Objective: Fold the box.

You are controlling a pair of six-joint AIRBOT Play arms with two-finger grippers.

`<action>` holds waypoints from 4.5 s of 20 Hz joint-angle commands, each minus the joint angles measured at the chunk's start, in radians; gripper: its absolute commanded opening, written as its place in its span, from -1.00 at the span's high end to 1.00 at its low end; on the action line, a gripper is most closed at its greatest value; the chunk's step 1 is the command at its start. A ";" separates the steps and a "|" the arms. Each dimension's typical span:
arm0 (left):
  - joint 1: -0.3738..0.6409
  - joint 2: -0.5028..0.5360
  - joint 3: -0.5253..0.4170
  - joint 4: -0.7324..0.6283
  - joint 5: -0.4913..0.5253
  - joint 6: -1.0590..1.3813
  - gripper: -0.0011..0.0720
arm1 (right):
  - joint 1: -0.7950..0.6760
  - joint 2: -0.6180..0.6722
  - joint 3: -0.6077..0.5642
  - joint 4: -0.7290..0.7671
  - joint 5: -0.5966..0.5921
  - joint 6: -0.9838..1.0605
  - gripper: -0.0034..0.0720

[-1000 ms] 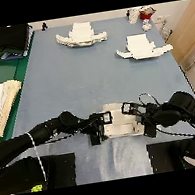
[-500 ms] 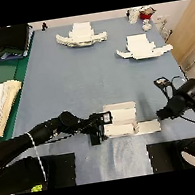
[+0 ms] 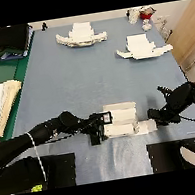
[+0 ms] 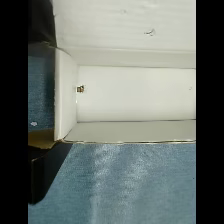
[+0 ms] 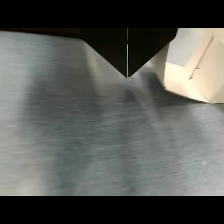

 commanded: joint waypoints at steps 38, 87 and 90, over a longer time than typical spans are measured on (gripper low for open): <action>0.000 0.000 0.001 -0.001 0.000 0.000 -0.31 | 0.664 -0.088 0.186 -0.212 0.204 0.404 -0.52; 0.000 0.000 0.001 -0.001 0.000 0.000 -0.31 | 0.023 -0.425 0.361 0.548 -0.027 -0.650 0.92; 0.000 0.000 0.000 -0.002 0.000 0.000 -0.31 | 0.039 -0.423 0.397 0.557 -0.134 -0.725 0.92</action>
